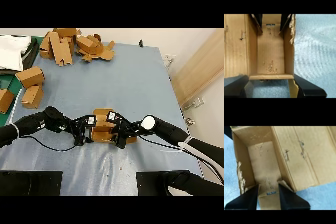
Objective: Fold the box.
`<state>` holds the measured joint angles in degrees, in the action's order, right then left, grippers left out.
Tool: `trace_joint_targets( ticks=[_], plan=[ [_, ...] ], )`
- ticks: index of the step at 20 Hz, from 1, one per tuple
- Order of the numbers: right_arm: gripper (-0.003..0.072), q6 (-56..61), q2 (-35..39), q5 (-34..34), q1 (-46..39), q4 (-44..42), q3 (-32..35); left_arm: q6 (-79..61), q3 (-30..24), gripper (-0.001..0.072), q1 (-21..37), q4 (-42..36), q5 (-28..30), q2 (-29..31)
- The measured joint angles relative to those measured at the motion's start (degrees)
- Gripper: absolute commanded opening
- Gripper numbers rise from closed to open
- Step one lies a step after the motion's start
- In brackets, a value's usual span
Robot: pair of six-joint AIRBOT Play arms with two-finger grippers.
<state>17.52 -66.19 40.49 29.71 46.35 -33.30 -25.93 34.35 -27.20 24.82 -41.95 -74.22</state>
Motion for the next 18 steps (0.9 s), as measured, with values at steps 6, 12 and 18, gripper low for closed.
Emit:
trace_joint_targets(
  ticks=[6, 12, 18],
  plan=[
    [0.0430, 0.0, -0.7, 0.8, 0.0, -0.7, 0.0, 0.0, 0.0, 0.0451, 0.0, 0.0, 0.0, 0.0],
    [0.0003, 4.0, -0.3, 2.0, 0.0, 0.4, 0.1, 0.0, 0.0, 0.0451, 0.0, 0.0, 0.0, 0.0],
    [0.0003, 20.0, 3.1, 2.3, -1.2, 9.5, 0.1, 0.0, 0.0, 0.0451, 0.0, 0.0, 0.0, 0.0]
  ],
)
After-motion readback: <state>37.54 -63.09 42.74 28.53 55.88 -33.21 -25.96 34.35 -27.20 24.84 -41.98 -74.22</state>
